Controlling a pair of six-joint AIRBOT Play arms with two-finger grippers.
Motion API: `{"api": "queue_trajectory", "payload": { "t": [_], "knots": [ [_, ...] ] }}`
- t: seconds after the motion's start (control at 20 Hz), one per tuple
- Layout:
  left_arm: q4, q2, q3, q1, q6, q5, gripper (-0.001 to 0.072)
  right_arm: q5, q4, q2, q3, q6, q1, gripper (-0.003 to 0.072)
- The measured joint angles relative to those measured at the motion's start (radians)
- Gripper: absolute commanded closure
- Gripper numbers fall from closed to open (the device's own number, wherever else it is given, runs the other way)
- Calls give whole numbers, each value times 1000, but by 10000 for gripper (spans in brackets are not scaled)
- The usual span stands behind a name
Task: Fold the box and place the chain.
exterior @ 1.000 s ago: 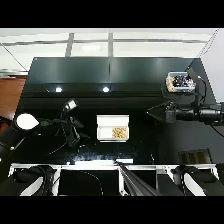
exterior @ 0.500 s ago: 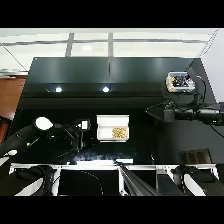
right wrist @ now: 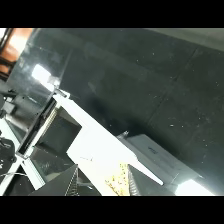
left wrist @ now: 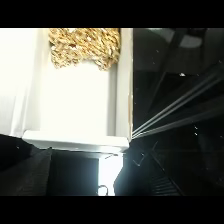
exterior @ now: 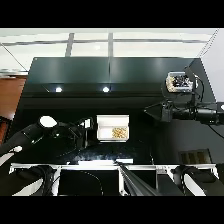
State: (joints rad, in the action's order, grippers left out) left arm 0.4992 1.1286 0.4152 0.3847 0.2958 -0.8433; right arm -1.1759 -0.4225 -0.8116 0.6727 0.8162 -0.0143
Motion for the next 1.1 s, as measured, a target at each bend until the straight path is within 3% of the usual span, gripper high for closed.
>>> {"api": "queue_trajectory", "payload": {
  "t": [0.6, 1.1],
  "knots": [
    [-17, 42, 49, 8, -13, 61, 2, 3, -2, 0, 0, 0, -1, 299],
    [24, 75, 74, 73, 12, 29, 2, 10, -31, 0, 0, 0, -1, 299]
  ]
}}
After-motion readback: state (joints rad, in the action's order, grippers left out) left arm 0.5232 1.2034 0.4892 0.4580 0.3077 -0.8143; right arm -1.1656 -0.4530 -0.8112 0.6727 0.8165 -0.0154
